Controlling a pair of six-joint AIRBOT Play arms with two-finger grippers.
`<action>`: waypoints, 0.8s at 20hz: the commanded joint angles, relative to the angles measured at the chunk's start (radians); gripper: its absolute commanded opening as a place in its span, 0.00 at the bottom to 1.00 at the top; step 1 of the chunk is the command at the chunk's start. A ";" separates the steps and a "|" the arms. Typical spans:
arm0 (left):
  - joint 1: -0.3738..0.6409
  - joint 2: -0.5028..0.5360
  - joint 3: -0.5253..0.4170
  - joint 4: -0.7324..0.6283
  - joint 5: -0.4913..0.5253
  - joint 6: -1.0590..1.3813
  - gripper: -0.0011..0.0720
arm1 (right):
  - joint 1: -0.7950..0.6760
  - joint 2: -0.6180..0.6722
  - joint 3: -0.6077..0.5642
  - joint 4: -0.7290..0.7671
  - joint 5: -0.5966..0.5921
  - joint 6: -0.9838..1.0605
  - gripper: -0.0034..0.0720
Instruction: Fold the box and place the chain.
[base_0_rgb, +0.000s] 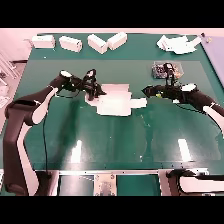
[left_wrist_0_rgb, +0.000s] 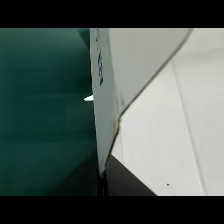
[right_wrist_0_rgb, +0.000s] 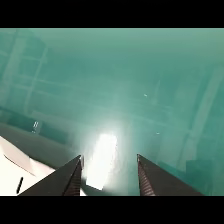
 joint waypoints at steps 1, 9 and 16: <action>0.008 0.004 0.000 -0.063 0.004 0.024 0.03 | 0.001 -0.013 0.000 -0.002 0.000 0.000 0.60; 0.006 0.004 -0.003 0.010 0.019 0.021 0.03 | 0.002 -0.064 0.000 0.004 -0.030 0.000 0.56; 0.006 0.047 -0.101 0.009 0.078 0.068 0.03 | 0.003 -0.070 0.000 0.004 -0.056 0.000 0.56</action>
